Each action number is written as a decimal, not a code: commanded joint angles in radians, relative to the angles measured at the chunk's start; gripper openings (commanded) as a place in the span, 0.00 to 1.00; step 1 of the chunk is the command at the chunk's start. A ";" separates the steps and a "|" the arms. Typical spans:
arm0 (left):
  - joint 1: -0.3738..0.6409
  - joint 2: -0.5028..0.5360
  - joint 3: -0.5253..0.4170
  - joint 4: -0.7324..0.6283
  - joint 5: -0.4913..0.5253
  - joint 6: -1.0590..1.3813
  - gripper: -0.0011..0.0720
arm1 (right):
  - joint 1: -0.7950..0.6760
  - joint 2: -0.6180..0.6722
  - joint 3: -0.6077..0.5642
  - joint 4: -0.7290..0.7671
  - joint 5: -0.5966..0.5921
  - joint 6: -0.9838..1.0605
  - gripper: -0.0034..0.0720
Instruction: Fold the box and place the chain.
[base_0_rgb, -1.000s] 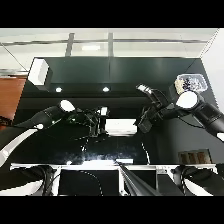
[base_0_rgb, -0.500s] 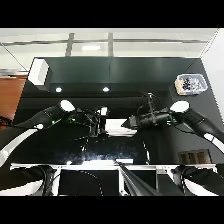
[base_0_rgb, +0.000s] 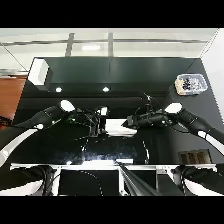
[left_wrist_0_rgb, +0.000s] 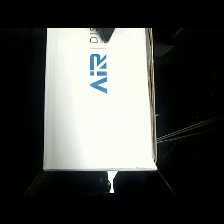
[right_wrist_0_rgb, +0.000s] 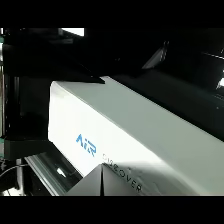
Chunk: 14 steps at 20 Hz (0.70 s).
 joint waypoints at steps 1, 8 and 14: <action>-0.001 -0.001 0.000 0.000 0.000 0.000 0.70 | 0.001 -0.008 -0.001 -0.033 -0.020 0.010 0.06; -0.001 -0.001 0.000 -0.004 -0.001 -0.001 0.70 | -0.020 0.028 0.038 -0.031 0.088 -0.007 0.06; 0.000 0.026 0.001 0.011 -0.043 -0.023 0.98 | -0.301 0.247 0.215 -0.165 0.350 -0.005 0.06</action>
